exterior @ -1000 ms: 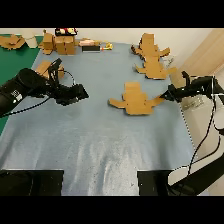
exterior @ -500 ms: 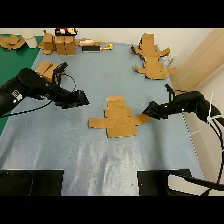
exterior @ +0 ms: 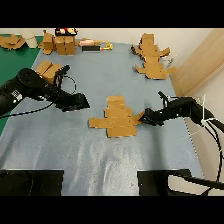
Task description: Fold the box.
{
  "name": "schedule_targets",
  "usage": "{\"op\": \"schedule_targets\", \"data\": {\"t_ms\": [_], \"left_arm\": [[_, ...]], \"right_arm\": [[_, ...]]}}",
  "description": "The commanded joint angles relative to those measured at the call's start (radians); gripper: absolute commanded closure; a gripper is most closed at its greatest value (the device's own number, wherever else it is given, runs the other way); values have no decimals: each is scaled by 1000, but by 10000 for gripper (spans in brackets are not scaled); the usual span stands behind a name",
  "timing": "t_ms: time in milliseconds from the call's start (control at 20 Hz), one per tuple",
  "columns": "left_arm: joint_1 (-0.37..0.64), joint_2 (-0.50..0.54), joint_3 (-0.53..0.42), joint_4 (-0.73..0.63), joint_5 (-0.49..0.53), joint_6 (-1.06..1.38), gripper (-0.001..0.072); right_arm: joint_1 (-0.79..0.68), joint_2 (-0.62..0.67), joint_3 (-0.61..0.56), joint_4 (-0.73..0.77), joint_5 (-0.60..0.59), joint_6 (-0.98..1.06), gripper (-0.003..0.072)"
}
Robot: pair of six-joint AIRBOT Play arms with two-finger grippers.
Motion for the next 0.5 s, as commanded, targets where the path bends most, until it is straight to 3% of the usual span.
{"op": "schedule_targets", "data": {"t_ms": [0,100,250,300,450], "left_arm": [[4,-11,0,-45,-5,30,124],[26,-44,0,-118,-22,72,125],[64,-117,0,-225,-53,150,125],[69,-136,0,-225,-53,155,124],[69,-173,0,-227,-56,222,124]], "right_arm": [[2,-13,2,32,42,-54,498],[2,-13,4,52,44,-60,549],[66,-21,5,72,44,-79,561],[98,-26,4,91,48,-99,682],[181,-6,0,116,41,-134,686]]}}
